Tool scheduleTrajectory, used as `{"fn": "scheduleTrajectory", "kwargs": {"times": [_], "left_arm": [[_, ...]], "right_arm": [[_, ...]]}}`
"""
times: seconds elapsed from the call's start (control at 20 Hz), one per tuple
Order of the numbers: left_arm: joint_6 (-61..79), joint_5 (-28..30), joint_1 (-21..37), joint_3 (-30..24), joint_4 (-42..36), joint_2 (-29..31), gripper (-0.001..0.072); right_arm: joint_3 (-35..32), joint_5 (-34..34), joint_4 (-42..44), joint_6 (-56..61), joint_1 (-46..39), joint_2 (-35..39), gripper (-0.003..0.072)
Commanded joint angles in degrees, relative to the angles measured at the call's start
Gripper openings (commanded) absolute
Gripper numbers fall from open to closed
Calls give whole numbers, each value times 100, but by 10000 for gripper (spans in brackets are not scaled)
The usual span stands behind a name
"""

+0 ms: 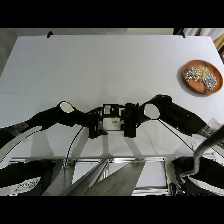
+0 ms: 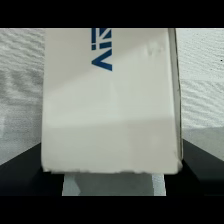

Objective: Fold the box and place the chain.

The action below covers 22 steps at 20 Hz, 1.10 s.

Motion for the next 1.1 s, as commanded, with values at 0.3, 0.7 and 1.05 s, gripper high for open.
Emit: {"fn": "scheduleTrajectory", "kwargs": {"times": [0.3, 0.7, 1.05], "left_arm": [[-20, 0, 0, -2, -7, 2, 275], [-20, -2, 0, -2, -9, 2, 275], [-20, 0, 0, -2, -7, 2, 275]], "right_arm": [[-4, 278, 149, -4, 35, 63, 424], [-7, 105, 492, 15, -74, 1137, 275], [-761, -566, 3298, -713, -1010, 1176, 6]]}}
